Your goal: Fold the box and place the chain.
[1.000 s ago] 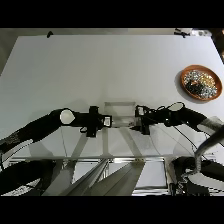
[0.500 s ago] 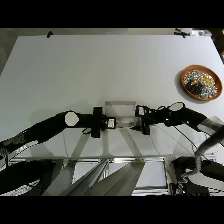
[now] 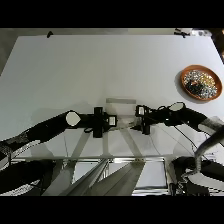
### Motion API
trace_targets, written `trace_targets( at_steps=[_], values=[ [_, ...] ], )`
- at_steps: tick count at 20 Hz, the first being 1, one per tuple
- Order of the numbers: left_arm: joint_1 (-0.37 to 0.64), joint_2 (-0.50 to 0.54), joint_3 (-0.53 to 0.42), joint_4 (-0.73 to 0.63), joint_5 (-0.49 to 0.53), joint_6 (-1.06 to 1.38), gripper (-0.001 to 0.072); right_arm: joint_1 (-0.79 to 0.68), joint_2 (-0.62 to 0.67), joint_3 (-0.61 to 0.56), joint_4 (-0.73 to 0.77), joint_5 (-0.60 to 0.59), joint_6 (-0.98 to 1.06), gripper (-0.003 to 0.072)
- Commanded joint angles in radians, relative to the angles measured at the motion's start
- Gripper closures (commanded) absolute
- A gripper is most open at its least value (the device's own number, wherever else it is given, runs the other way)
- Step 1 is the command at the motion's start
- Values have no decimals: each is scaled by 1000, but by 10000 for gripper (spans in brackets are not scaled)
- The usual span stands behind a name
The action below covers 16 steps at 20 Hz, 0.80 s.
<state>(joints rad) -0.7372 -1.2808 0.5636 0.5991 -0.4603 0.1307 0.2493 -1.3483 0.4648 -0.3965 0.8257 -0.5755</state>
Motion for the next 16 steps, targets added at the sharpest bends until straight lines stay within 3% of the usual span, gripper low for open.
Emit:
trace_targets(
  at_steps=[1, 3, 7, 12, 16],
  values=[
    [3, 21, 1, -8, -58, -8, 691, 1, 0, 0, 1, 0, 1, 210],
    [18, 68, 1, -7, -81, -65, 706, 1, 0, 0, 1, 0, 1, 210],
    [98, 216, 0, 70, -127, -408, 707, 1, 0, 0, 1, 0, 1, 210],
    [311, 420, 0, 251, -248, -928, 708, 1, 0, 0, 1, 0, 1, 210],
    [492, 454, -12, 408, -417, -1348, 708, 1, 0, 0, 1, 0, 1, 210]
  ],
)
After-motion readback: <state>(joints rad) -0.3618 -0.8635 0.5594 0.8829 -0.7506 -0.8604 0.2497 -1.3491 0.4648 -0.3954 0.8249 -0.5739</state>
